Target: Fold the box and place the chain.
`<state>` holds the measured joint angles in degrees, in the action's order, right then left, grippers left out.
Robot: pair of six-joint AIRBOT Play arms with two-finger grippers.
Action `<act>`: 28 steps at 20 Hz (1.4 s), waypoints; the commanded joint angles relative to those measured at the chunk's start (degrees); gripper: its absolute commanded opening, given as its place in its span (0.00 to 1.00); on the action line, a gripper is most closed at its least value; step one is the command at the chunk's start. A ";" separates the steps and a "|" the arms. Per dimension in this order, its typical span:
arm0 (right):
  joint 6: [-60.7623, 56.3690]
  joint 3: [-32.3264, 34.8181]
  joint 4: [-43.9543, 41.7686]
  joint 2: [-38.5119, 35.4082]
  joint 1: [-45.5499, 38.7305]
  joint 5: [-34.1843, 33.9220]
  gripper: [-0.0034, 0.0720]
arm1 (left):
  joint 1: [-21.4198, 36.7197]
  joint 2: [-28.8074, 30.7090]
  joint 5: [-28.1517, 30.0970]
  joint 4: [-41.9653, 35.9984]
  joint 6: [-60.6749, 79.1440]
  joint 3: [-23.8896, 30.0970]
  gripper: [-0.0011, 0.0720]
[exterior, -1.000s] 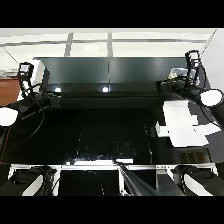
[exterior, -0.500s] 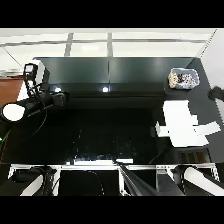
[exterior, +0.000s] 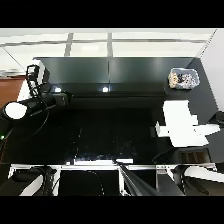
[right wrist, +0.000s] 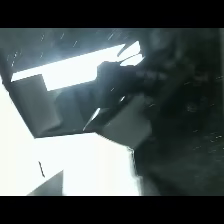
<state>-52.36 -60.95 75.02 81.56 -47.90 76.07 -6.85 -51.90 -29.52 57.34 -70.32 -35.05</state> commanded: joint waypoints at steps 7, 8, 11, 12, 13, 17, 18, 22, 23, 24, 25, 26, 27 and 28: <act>2.67 1.20 -14.05 -10.99 5.92 2.69 0.07 | -0.02 -0.07 -2.60 -0.90 -0.68 0.00 0.99; 2.14 2.49 -16.90 -14.19 8.31 1.68 0.07 | -0.02 -0.07 -2.78 -0.90 -0.66 0.00 0.99; -6.08 7.89 -18.16 -24.48 18.69 -1.99 0.07 | -0.02 -0.04 -3.48 -0.85 -0.31 0.00 0.99; -10.54 10.40 -18.25 -27.69 22.18 -3.17 0.07 | -0.04 -0.04 -3.54 -0.85 -0.31 0.00 0.99; -14.40 13.25 -18.45 -30.73 25.44 -5.16 0.07 | -0.04 -0.04 -3.54 -0.90 -0.33 0.00 0.99; -23.17 29.70 -26.05 -42.14 41.31 -24.22 0.07 | -0.13 -0.28 -5.88 -5.62 -0.24 0.00 0.99; -24.44 33.16 -27.56 -43.15 45.51 -29.09 0.07 | -0.52 -0.70 -7.15 -8.11 1.53 0.00 0.99; -29.97 42.23 -28.50 -43.06 60.92 -43.06 0.07 | -2.32 -8.17 -14.67 -18.91 12.07 -4.87 0.97; -30.38 43.50 -28.50 -43.06 63.56 -44.65 0.07 | -2.29 -12.33 -18.95 -20.87 12.11 -8.02 0.97; -30.38 44.39 -28.48 -43.04 65.68 -45.66 0.07 | -2.27 -17.00 -23.54 -22.08 12.28 -11.58 0.97; -30.40 45.07 -28.48 -42.93 67.49 -46.36 0.07 | -2.29 -21.51 -27.71 -22.56 12.33 -14.93 0.97; -30.38 45.38 -28.48 -42.82 68.43 -46.80 0.07 | -2.32 -26.01 -32.20 -23.19 12.33 -18.16 0.97; -30.38 45.38 -28.28 -42.82 68.94 -46.90 0.07 | -2.36 -30.64 -36.44 -24.09 12.33 -21.11 0.97; -30.38 45.38 -28.33 -42.82 69.13 -47.06 0.07 | -2.40 -34.71 -39.58 -24.90 12.33 -23.50 0.97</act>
<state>-81.58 -17.26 46.89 38.92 17.54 32.67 -9.08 -75.83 -56.10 36.32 -59.16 -51.31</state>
